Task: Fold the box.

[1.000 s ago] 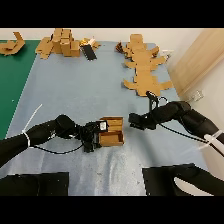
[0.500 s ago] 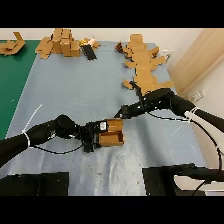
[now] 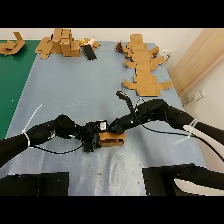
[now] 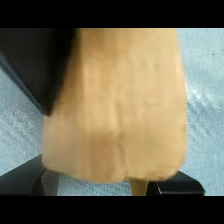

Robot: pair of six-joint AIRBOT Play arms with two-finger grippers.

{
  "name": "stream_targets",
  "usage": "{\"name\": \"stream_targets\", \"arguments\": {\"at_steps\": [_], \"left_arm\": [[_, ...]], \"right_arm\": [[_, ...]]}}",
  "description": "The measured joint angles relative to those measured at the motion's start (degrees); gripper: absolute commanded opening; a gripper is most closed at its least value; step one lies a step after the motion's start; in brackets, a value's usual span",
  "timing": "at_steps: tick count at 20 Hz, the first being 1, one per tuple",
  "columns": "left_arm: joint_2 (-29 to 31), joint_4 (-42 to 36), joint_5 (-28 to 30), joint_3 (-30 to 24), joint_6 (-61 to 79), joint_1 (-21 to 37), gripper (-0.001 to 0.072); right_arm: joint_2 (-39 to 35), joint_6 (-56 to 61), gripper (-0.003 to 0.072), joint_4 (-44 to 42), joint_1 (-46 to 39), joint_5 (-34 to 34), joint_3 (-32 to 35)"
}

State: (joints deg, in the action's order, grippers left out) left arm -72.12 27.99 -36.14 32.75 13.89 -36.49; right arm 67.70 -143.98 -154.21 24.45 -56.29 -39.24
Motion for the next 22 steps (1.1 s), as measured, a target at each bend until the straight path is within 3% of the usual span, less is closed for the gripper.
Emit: {"name": "stream_targets", "arguments": {"at_steps": [8,12,15,18,19,22], "left_arm": [[0.0,0.0,0.0,0.0,0.0,0.0,0.0500],[0.0,0.0,0.0,0.0,0.0,0.0,0.0501],[0.0,0.0,0.0,0.0,0.0,0.0,0.0500],[0.0,0.0,0.0,0.0,0.0,0.0,0.0501],[0.0,0.0,0.0,0.0,0.0,0.0,0.0501],[0.0,0.0,0.0,0.0,0.0,0.0,0.0501]], "right_arm": [[-13.2,-2.4,0.0004,11.5,12.8,21.3,7.9],[-17.4,-2.4,0.0006,18.1,18.3,27.4,10.7],[-19.8,-1.8,0.0211,24.3,20.9,29.9,12.9],[-22.3,-1.3,0.0291,29.9,22.1,30.9,13.7],[-23.3,-1.1,0.0429,31.5,22.3,31.0,13.8],[-25.3,-1.0,0.0442,35.1,22.6,30.2,14.1]]}}
